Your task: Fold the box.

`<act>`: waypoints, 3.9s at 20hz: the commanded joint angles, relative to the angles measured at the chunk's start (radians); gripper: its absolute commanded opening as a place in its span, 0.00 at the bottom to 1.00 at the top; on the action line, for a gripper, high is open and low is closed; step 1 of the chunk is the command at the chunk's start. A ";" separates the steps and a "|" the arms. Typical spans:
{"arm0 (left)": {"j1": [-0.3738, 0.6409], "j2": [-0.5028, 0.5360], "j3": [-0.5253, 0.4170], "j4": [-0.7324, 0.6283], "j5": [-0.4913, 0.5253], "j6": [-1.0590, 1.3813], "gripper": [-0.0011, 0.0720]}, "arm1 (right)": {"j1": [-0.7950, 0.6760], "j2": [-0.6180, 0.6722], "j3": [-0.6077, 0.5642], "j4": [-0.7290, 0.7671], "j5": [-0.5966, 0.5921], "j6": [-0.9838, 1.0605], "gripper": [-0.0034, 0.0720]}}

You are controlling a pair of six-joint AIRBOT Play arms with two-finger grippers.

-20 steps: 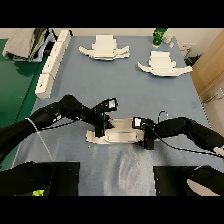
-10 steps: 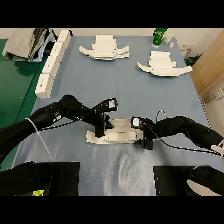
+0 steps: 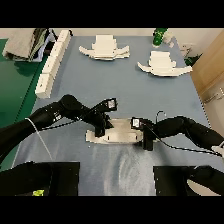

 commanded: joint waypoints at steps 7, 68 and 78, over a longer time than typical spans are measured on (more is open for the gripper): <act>0.000 -0.001 0.000 -0.001 -0.001 0.000 0.03 | -0.049 0.033 0.001 -0.006 0.011 0.001 0.99; 0.000 -0.001 0.000 -0.061 0.015 0.004 0.03 | 0.003 -0.007 -0.018 -0.006 0.024 0.000 0.71; 0.000 -0.001 0.000 -0.082 -0.007 0.003 0.04 | 0.003 -0.007 -0.018 -0.006 0.024 0.000 0.71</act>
